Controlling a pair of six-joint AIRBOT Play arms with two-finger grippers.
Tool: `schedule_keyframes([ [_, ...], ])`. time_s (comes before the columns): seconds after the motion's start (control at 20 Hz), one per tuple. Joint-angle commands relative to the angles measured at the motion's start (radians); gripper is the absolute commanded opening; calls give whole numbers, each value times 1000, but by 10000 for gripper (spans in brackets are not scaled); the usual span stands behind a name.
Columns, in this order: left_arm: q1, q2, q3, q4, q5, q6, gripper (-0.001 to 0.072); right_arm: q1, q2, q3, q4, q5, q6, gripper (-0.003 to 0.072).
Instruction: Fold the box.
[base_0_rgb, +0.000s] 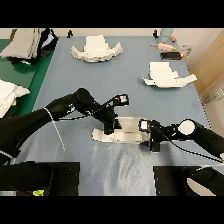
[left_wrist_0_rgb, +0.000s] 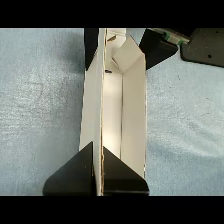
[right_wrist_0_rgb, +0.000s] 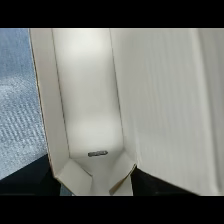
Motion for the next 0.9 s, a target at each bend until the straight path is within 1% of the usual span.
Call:
schedule_keyframes([
  [0.0,0,-1,0,0,0,0,18,0,1,1,0,0,0,512],
  [0.4,0,-1,0,0,-21,-1,21,0,1,1,0,0,0,513],
  [0.45,0,0,0,1,-21,-1,92,0,1,1,0,0,0,513],
  [0.5,0,0,0,0,-18,-2,330,0,1,1,0,0,0,513],
  [0.55,1,0,0,1,-18,-16,395,0,1,1,0,0,0,513],
  [0.7,2,5,1,11,-21,-32,396,0,1,1,0,0,0,513],
  [0.8,2,26,1,69,-21,-106,409,0,1,1,0,0,0,513],
  [0.85,2,41,1,109,-19,-157,571,0,1,1,0,0,0,512],
])
